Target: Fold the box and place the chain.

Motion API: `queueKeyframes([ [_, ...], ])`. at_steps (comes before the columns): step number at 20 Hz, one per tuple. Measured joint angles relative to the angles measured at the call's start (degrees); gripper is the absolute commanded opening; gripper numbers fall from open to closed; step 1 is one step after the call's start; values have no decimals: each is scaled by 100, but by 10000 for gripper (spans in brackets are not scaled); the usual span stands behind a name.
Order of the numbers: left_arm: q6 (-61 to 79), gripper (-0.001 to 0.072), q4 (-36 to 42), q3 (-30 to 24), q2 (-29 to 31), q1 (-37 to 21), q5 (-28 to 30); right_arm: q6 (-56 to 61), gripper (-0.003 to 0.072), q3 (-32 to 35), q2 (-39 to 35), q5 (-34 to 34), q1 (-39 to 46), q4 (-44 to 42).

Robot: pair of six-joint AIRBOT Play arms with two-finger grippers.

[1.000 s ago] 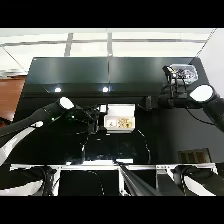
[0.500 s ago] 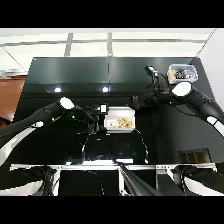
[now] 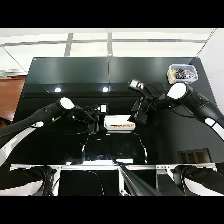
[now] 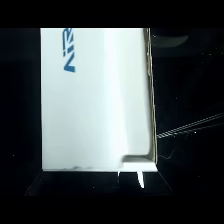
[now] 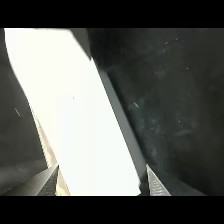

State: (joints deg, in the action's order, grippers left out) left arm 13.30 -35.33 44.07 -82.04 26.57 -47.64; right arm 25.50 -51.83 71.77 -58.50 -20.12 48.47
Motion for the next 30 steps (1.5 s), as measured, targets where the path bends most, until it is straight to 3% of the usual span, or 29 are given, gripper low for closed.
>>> queueKeyframes([
  [8,7,499,-2,0,0,0,0,-789,600,68,0,229,-291,103],
  [9,7,499,-2,0,0,0,0,-817,576,72,0,223,-295,103],
  [10,7,499,-2,0,0,0,0,-837,492,72,0,179,-304,103],
  [16,11,500,-2,0,0,0,0,-879,480,72,-2,-81,-319,107],
  [17,11,500,-2,0,0,0,0,-883,301,72,-2,-101,-319,107],
  [18,17,500,-2,0,0,0,0,-883,264,72,-2,-118,-319,107],
  [25,20,500,-2,0,0,0,2,-894,266,70,-7,-190,-317,105],
  [28,11,500,-2,0,0,0,2,-885,338,70,-7,-280,-317,105],
  [30,11,499,-2,0,0,0,2,-881,338,72,-7,-343,-317,127],
])
